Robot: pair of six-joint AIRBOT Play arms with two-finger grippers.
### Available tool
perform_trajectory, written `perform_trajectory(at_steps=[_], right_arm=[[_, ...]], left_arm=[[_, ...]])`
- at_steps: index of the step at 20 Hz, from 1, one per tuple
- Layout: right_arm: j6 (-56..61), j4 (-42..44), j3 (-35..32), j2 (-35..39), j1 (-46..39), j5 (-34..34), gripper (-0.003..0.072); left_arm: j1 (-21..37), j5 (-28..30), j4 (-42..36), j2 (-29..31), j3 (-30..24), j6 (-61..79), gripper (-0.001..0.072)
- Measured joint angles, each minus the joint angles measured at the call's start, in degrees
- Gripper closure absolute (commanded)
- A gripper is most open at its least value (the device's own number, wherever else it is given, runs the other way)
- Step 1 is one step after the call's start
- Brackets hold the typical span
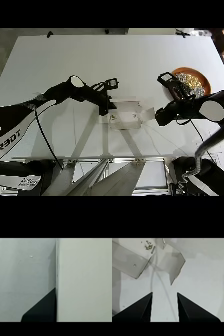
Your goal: Fold the box and place the chain.
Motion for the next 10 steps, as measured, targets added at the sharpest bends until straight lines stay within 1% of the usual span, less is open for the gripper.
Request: perform_trajectory(at_steps=[6,10], right_arm=[[-0.1,0.0,0.0,0.0,0.0,-0.8,0.0346],[-0.3,0.0,0.0,0.0,0.0,-1.2,0.0346]], left_arm=[[0.0,1.1,-0.8,-0.3,0.0,0.7,0.0703],[0.0,1.5,-1.3,-1.7,0.0,0.8,0.0703]])
